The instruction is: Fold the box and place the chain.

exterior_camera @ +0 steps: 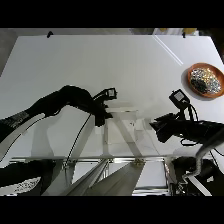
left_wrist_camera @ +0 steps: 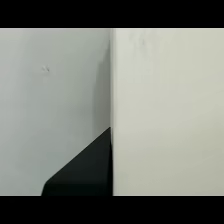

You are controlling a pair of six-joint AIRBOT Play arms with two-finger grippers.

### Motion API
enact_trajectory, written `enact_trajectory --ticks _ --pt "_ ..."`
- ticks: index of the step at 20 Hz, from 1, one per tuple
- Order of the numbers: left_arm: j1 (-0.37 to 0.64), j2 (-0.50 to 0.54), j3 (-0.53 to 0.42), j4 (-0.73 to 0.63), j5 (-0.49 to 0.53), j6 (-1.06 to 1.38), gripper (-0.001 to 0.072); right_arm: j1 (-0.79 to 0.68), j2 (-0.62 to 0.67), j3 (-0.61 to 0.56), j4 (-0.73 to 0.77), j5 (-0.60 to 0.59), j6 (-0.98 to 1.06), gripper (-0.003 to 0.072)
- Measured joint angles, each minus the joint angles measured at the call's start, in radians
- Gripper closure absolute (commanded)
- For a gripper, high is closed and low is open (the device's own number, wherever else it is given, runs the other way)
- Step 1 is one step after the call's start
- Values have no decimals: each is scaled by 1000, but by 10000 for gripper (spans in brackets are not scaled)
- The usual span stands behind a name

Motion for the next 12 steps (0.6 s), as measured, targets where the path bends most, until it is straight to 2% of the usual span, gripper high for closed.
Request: enact_trajectory --ticks 4,12 --pt "-57 -5 12 28 -101 0 706 0 0 20 -34 0 0 368" --pt "-81 -39 15 8 -152 0 703 0 0 26 -47 -5 0 368"
